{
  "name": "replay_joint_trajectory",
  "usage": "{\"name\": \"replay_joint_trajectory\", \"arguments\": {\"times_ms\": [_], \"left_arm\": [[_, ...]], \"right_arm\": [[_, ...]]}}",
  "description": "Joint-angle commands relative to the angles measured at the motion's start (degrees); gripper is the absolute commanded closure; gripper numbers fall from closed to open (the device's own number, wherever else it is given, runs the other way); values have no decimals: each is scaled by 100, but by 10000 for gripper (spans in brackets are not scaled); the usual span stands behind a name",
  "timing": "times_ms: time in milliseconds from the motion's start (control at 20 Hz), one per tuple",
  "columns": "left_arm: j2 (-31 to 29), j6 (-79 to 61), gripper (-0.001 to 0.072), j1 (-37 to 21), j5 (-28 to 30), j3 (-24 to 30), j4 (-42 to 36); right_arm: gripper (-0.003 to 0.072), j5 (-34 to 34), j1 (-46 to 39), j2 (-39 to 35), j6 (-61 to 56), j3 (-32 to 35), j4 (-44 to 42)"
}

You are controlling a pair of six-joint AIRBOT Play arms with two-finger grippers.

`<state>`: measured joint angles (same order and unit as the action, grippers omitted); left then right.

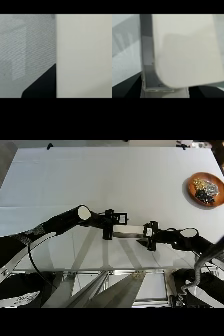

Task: Fold the box and place the chain.

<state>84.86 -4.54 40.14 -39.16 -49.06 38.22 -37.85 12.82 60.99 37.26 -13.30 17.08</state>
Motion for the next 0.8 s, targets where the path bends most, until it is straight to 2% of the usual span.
{"name": "replay_joint_trajectory", "arguments": {"times_ms": [0,300,600,750], "left_arm": [[-4,0,694,-4,-13,0,0],[-4,0,694,-4,-13,0,0],[-4,0,694,-4,-13,0,0],[-4,0,694,-4,-13,0,0]], "right_arm": [[127,39,-9,11,-470,2,-44],[127,22,-9,11,-595,2,-42],[128,11,-9,11,-225,2,-42],[170,50,-9,11,-225,2,-42]]}}
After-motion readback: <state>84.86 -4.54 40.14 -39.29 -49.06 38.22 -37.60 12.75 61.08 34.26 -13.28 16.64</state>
